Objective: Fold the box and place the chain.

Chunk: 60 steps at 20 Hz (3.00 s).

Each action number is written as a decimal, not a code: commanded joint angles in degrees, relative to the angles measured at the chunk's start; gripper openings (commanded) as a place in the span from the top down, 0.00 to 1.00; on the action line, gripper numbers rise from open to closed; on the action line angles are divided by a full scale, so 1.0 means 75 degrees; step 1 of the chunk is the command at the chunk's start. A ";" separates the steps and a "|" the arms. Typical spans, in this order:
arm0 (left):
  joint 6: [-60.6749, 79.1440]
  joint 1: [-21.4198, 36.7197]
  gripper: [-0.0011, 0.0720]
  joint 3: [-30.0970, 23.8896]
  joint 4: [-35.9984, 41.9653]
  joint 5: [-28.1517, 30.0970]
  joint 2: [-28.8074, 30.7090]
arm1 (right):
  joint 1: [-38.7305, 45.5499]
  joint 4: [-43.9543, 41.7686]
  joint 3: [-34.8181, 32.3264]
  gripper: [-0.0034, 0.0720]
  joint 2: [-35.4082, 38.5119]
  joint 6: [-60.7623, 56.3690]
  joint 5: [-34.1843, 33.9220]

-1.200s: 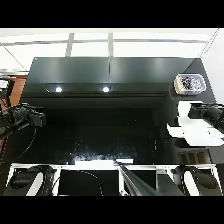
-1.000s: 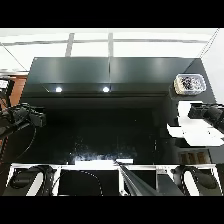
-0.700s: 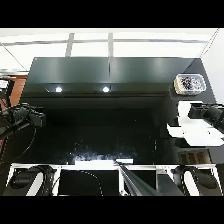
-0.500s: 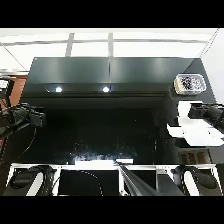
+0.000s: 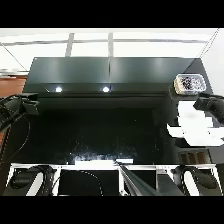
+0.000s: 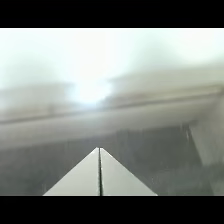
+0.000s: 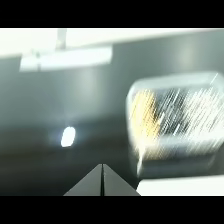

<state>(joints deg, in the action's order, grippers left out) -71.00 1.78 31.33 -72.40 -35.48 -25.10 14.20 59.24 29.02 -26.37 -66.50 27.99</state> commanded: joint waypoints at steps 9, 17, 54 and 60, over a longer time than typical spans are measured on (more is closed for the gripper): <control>0.0064 -0.0003 0.01 -0.0003 0.0047 0.1037 -0.0522 | 0.2498 0.1649 0.2253 0.08 -0.3861 -0.0443 0.0300; 0.0067 -0.0003 0.01 -0.0003 0.0052 0.1029 -0.0845 | 0.6566 0.2538 0.5671 0.08 -0.7804 -0.1941 0.5741; 0.0026 -0.0242 0.01 -0.0006 0.1725 -0.0271 -0.1419 | 0.1507 -0.2716 0.3077 0.93 -0.6359 0.2576 0.6639; 0.0035 -0.0726 0.01 -0.0006 0.2279 -0.0758 -0.1443 | -0.1102 -0.4383 -0.0082 0.93 -0.3136 0.3427 0.3104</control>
<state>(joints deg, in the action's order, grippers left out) -70.76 -1.61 31.31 -57.25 -39.31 -35.81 14.28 31.11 38.02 -59.86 -42.54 63.94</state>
